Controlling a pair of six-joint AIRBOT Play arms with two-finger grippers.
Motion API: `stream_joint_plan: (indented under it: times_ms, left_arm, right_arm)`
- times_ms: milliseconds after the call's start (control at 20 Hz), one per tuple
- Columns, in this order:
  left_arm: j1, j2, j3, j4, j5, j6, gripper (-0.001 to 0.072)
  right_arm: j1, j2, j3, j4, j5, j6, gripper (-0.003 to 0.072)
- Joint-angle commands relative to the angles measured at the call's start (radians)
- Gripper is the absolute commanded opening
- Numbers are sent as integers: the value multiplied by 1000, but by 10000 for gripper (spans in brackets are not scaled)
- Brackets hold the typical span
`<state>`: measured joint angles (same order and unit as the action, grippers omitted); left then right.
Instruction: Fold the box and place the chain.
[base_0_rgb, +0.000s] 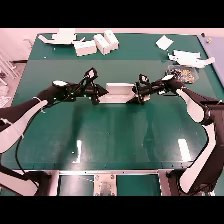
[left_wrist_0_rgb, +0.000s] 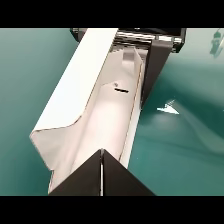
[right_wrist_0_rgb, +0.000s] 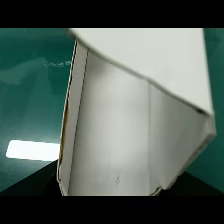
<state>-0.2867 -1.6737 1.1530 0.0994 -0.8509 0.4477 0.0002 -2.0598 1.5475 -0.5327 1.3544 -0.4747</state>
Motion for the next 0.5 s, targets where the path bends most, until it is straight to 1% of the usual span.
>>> stream_joint_plan:
  times_ms: [0, 100, 250, 450]
  left_arm:
    - [-10, 1, -6, -57, 32, 51, 29]
    - [-10, -5, 12, -59, 50, 55, 30]
    - [-10, -18, 76, -58, 63, 53, 30]
    - [-10, -83, 165, -52, 75, 20, 30]
  right_arm:
    - [0, 0, 0, 0, 1, 0, 494]
    - [0, 0, 0, 0, 1, 0, 495]
    - [0, 0, 0, 0, 1, 0, 494]
    - [0, 0, 0, 0, 1, 0, 494]
